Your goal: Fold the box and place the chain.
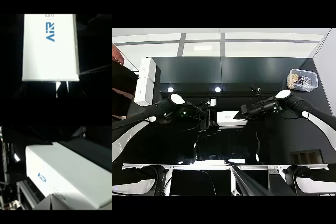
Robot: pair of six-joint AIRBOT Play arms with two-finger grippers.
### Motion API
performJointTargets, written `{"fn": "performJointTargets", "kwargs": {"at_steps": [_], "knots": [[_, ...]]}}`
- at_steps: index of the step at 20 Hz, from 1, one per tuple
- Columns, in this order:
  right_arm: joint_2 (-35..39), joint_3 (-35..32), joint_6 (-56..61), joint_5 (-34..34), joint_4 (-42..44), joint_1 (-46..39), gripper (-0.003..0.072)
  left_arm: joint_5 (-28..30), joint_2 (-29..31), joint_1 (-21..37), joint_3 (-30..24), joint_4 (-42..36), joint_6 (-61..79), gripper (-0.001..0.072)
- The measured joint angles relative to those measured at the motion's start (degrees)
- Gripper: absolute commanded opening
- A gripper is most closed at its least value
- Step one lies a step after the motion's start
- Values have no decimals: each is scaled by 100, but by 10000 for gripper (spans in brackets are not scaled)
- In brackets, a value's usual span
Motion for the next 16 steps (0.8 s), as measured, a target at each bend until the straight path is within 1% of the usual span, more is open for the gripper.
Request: {"fn": "performJointTargets", "kwargs": {"at_steps": [1,3,6,7,8,9,12,14,16], "knots": [[98,96,9,63,-170,-26,16,0,0,0,0,0,-4,393],[483,442,203,474,-540,-168,16,-7,0,4,0,-7,-4,393],[1366,817,629,852,-1759,-601,16,-11,0,4,0,-15,-4,393],[1705,850,804,890,-2240,-780,16,-11,-2,4,0,-20,-4,416],[1996,855,960,896,-2592,-944,16,-11,0,4,0,-20,-4,528],[2251,837,1099,841,-2857,-1099,16,-11,0,4,0,-22,-4,720],[2745,791,1449,796,-3388,-1416,16,-79,42,7,15,15,-11,720],[2887,780,1563,789,-3560,-1513,16,-225,190,9,48,258,-170,720],[2964,769,1620,778,-3698,-1565,16,-479,463,37,90,669,-492,720]]}}
